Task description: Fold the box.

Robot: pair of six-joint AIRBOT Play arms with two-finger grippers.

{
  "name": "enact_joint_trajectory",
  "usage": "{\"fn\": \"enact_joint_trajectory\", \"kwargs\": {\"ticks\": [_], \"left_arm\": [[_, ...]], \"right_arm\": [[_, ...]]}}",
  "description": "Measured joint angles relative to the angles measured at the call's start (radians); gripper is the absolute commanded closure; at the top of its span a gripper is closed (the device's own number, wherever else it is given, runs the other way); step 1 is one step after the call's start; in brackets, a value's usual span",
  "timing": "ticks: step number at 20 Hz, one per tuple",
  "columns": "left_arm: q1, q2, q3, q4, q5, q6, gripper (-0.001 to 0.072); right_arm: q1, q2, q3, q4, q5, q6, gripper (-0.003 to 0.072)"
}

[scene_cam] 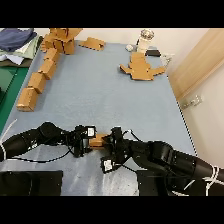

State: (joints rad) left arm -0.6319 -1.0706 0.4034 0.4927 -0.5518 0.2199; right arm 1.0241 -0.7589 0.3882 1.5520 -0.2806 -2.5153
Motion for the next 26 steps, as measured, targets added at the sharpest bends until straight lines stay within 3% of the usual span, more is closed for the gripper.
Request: {"fn": "enact_joint_trajectory", "kwargs": {"ticks": [7, 8, 24, 25, 26], "left_arm": [[0.0, 0.0, 0.0, 0.0, 0.0, -0.001, 0.0321], [0.0, 0.0, 0.0, 0.0, 0.0, -0.001, 0.0321], [0.0, 0.0, 0.0, 0.001, 0.0, 0.0, 0.032], [0.0, 0.0, 0.0, 0.001, 0.0, 0.0, 0.0321], [0.0, 0.0, 0.0, 0.001, 0.0, 0.0, 0.0321]], "right_arm": [[-0.001, 0.001, 0.0, -0.031, 0.012, 0.0, 0.0477], [0.0, -0.006, 0.0, -0.032, 0.013, 0.0, 0.0534], [0.047, -0.043, -0.001, 0.034, -0.051, 0.001, 0.0523], [0.048, -0.038, -0.001, 0.037, -0.056, 0.001, 0.0512], [0.048, -0.029, -0.002, 0.038, -0.059, 0.001, 0.0409]]}}
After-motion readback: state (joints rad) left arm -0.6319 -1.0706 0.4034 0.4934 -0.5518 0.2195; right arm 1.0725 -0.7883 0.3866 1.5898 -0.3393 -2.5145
